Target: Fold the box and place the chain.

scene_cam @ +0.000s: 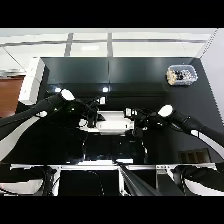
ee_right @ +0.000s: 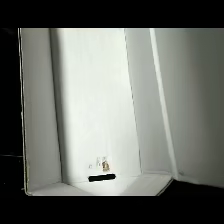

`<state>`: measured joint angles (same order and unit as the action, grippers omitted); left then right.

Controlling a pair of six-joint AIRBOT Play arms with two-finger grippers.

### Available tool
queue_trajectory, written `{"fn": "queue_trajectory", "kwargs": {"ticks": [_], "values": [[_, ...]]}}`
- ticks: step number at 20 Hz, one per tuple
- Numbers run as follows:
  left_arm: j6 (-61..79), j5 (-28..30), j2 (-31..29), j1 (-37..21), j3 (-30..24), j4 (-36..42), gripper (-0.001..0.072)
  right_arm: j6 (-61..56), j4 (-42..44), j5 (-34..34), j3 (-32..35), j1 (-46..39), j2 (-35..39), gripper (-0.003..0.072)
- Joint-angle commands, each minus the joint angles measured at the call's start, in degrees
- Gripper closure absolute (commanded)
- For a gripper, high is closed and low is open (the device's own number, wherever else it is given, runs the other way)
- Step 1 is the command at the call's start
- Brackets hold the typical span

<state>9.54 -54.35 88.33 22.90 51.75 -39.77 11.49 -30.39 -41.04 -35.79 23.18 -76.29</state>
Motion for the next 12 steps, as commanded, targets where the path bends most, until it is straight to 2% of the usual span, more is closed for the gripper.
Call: {"fn": "queue_trajectory", "kwargs": {"ticks": [1, 12], "values": [[0.07, 0.09, 0.02, 0.02, 0.02, -0.02, 0.0683, -1.66, -1.62, 0.44, -0.09, 0.17, -0.11, 0.0004], [0.07, 0.09, 0.02, 0.02, 0.02, -0.02, 0.0683, -4.42, -4.81, 2.45, -0.33, 2.19, -0.52, 0.0004]]}}
